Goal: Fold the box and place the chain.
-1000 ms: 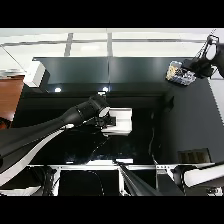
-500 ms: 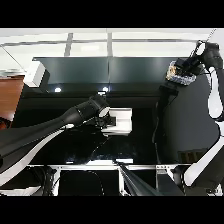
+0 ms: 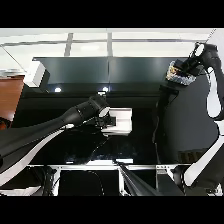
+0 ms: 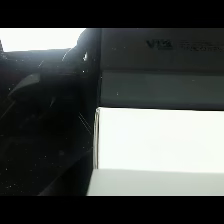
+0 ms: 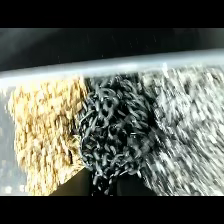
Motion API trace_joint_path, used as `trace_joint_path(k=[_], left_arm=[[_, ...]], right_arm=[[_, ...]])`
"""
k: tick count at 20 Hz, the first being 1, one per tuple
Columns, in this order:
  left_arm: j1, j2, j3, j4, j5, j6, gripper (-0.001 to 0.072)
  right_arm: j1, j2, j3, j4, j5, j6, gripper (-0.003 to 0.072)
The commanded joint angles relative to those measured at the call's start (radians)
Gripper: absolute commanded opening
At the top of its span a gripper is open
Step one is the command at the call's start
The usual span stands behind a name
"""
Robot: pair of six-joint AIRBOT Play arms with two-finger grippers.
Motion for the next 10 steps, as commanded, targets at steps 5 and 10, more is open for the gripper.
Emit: trace_joint_path(k=[5, 10], left_arm=[[0.000, -0.001, 0.000, 0.000, 0.000, 0.000, 0.0026], [0.000, -0.001, 0.000, 0.000, 0.000, 0.000, 0.0026]], right_arm=[[0.000, 0.233, 0.002, 0.005, 0.030, -0.193, 0.0015], [-0.002, 0.421, 0.002, 0.040, 0.043, -0.248, 0.0015]])
